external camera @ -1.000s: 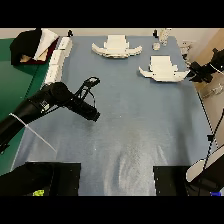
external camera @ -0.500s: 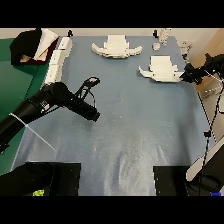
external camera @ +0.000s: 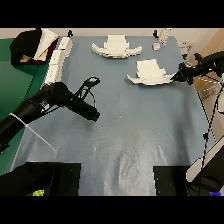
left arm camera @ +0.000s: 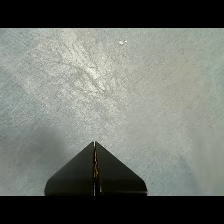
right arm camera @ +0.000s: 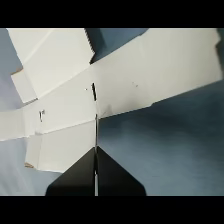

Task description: Fold the box.

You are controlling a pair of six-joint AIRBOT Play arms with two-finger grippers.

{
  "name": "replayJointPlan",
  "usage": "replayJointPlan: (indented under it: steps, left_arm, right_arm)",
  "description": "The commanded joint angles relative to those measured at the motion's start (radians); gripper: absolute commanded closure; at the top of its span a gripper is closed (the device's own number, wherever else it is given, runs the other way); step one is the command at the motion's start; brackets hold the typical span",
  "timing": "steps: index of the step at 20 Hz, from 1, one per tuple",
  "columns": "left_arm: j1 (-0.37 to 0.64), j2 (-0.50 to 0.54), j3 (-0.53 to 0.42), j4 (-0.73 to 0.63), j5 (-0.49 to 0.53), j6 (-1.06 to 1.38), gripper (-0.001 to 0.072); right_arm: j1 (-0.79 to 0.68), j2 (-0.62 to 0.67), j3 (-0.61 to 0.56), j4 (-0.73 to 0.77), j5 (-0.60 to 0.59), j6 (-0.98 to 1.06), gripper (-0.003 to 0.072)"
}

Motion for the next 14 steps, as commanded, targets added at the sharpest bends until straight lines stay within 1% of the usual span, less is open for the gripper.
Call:
replayJointPlan:
  steps: [1,3,4,7,10,11,13,14]
  left_arm:
    - [0.0,0.0,0.0,0.0,0.0,0.0,0.0696]
    - [0.0,0.0,0.0,0.0,0.0,0.0,0.0696]
    - [0.0,0.0,0.0,0.0,0.0,0.0,0.0696]
    - [0.0,0.0,0.0,0.0,0.0,0.0,0.0696]
    - [0.0,0.0,0.0,0.0,0.0,0.0,0.0696]
    - [0.0,0.0,0.0,0.0,0.0,0.0,0.0696]
    - [0.0,0.0,0.0,0.0,0.0,0.0,0.0696]
    - [0.0,0.0,0.0,0.0,0.0,0.0,0.0696]
  right_arm:
    - [0.074,0.106,-0.157,-0.005,-0.025,-0.01,0.0688]
    - [0.13,0.217,-0.311,-0.012,0.027,-0.015,0.0689]
    - [0.159,0.285,-0.403,-0.012,0.073,-0.014,0.0688]
    - [0.238,0.511,-0.706,-0.011,0.227,-0.005,0.0688]
    - [0.326,0.752,-1.025,-0.011,0.375,0.058,0.0688]
    - [0.358,0.822,-1.115,-0.01,0.415,0.079,0.0688]
    - [0.43,0.946,-1.269,-0.011,0.484,0.133,0.0688]
    - [0.465,0.992,-1.327,-0.012,0.51,0.153,0.0686]
